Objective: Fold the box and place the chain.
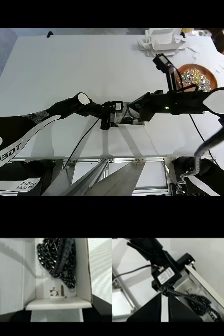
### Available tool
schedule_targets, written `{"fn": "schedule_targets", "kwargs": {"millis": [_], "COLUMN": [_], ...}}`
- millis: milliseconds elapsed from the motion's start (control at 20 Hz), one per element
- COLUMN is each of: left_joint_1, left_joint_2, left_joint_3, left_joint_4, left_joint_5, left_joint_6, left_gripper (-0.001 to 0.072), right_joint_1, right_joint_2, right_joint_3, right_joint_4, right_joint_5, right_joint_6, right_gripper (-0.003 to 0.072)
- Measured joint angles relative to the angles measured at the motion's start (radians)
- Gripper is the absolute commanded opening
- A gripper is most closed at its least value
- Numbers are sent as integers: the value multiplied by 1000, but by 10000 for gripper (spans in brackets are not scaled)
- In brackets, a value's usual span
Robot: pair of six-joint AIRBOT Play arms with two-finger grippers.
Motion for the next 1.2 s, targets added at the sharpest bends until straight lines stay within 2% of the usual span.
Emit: {"fn": "schedule_targets", "kwargs": {"millis": [100,150,250,500,750,850,900,1100,1200], "left_joint_1": [0,0,0,0,0,0,0,0,0], "left_joint_2": [0,0,0,0,0,0,0,0,0], "left_joint_3": [0,0,0,0,0,0,0,0,0], "left_joint_4": [0,0,0,0,0,0,0,0,0], "left_joint_5": [0,0,0,0,0,0,0,0,0], "left_joint_6": [0,0,0,0,0,0,0,0,0], "left_gripper": [271,271,271,271,271,271,271,271,271], "right_joint_1": [21,33,53,52,-30,-70,-89,-149,-163], "right_joint_2": [-24,-34,-48,-58,-20,-2,4,15,17], "right_joint_3": [-9,-13,-17,-21,-21,-21,-22,-61,-108], "right_joint_4": [-29,-42,-65,-101,-175,-255,-294,-352,-356], "right_joint_5": [2,3,2,2,39,64,74,54,47], "right_joint_6": [0,0,-1,0,-1,-7,-17,-145,-282], "right_gripper": [33,95,121,120,115,15,16,15,16]}}
